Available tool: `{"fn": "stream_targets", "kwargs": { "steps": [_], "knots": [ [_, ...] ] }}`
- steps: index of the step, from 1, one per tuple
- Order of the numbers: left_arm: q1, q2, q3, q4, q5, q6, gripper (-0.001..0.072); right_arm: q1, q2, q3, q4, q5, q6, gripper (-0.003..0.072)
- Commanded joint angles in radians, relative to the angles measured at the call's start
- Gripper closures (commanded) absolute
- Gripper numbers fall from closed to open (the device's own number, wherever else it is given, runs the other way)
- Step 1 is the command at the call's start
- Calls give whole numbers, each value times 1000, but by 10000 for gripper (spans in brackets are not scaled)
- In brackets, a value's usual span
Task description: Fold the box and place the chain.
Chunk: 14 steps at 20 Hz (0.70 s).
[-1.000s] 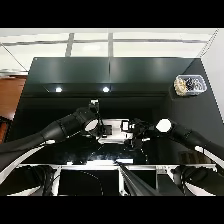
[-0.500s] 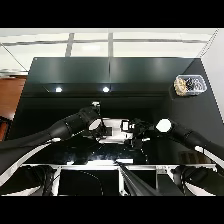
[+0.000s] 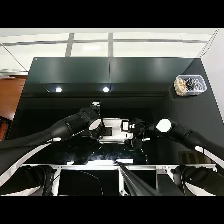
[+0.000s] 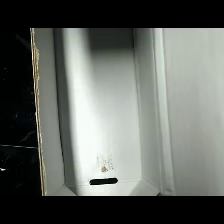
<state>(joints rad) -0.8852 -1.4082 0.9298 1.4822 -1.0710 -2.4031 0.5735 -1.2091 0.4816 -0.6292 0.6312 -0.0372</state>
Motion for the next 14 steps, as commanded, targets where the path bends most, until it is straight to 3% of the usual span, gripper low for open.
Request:
{"fn": "stream_targets", "kwargs": {
  "steps": [1,3,4,6,14],
  "knots": [
    [-1,-1,1,-6,13,16,679,1,-1,0,1,1,1,617],
    [-1,-1,1,-7,13,16,676,1,-1,0,1,1,1,617],
    [-1,-1,2,-7,13,16,633,1,-1,0,1,1,1,618],
    [0,-1,4,-18,12,13,398,1,-1,0,1,1,1,618],
    [3,-1,18,11,-34,13,406,1,-1,0,1,1,0,618]
  ]
}}
